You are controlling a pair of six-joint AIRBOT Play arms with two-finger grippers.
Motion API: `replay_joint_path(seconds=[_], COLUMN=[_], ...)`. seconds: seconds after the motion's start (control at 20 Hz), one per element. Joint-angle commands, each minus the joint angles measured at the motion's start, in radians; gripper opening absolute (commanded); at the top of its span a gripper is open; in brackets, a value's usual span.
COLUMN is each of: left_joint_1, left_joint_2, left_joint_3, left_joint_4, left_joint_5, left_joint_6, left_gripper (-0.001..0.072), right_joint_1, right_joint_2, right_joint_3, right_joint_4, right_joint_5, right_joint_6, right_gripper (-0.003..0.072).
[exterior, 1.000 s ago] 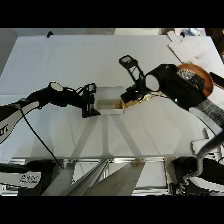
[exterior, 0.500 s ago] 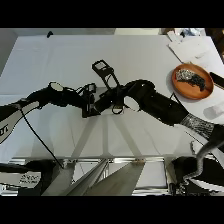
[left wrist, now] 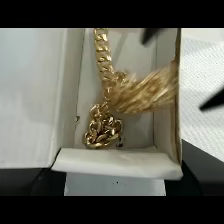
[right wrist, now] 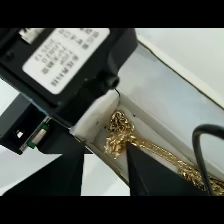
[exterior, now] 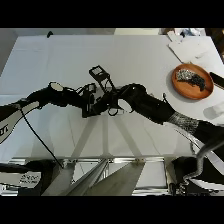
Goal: Fold the box and place the chain.
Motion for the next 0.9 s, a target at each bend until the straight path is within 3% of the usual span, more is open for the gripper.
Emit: replay_joint_path(seconds=[0.0, 0.2, 0.4, 0.5, 0.6, 0.7, 0.85], left_joint_1=[0.001, 0.001, 0.001, 0.001, 0.001, 0.001, 0.001], left_joint_2=[0.000, 0.000, 0.000, 0.000, 0.000, 0.000, 0.000], left_joint_3=[0.000, 0.000, 0.000, 0.000, 0.000, 0.000, 0.000], left_joint_4=[0.000, 0.000, 0.000, 0.000, 0.000, 0.000, 0.000], left_joint_5=[0.010, 0.010, 0.010, 0.010, 0.010, 0.010, 0.010], left_joint_6=[0.000, 0.000, 0.000, 0.000, 0.000, 0.000, 0.000], left_gripper=[0.0153, 0.0153, 0.0153, 0.0153, 0.0153, 0.0153, 0.0153], right_joint_1=[-0.012, -0.073, -0.222, -0.315, -0.420, -0.499, -0.544], right_joint_2=[-0.006, 0.064, 0.163, 0.192, 0.195, 0.173, 0.103], right_joint_3=[0.001, 0.001, 0.000, 0.000, 0.000, 0.000, 0.000], right_joint_4=[-0.005, -0.002, 0.006, 0.057, 0.121, 0.132, 0.132], right_joint_5=[0.028, 0.113, 0.278, 0.352, 0.402, 0.417, 0.417], right_joint_6=[-0.002, -0.117, -0.391, -0.544, -0.712, -0.864, -1.174], right_gripper=[0.0301, 0.0301, 0.0303, 0.0392, 0.0423, 0.0539, 0.0556])
